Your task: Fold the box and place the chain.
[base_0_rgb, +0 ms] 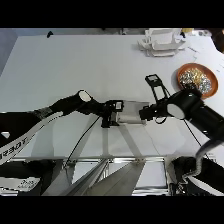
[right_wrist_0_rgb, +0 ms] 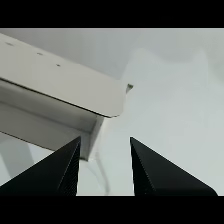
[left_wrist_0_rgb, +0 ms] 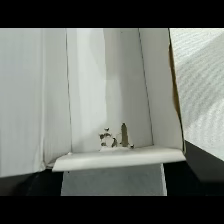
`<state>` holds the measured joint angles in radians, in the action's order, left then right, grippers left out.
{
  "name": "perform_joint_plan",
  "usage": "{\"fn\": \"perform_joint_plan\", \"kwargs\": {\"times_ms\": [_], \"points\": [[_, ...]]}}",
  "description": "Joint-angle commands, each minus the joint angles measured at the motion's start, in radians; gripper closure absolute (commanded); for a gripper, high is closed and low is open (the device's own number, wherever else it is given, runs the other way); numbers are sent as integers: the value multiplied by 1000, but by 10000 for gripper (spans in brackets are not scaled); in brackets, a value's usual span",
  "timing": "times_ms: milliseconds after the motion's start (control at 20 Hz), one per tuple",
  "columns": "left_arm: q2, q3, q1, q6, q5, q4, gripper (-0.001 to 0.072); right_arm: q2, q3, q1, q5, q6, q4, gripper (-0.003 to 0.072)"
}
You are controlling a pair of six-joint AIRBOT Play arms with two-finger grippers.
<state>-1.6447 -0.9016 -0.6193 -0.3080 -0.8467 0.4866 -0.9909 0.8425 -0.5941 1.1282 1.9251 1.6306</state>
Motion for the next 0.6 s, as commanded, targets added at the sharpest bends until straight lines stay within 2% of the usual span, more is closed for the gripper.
{"fn": "perform_joint_plan", "kwargs": {"times_ms": [0, 200, 400, 550], "points": [[1, 0, 0, 1, -2, 0, 577, 64, 113, 95, 38, -140, -31, 344], [1, 0, 1, 1, -2, 0, 577, 14, 254, 386, 10, -298, -30, 347], [1, 0, 0, 1, -3, 0, 577, -101, 260, 695, -120, -380, -34, 347], [1, 0, 0, 1, -3, 0, 577, -212, 260, 829, -192, -383, -45, 348]]}}
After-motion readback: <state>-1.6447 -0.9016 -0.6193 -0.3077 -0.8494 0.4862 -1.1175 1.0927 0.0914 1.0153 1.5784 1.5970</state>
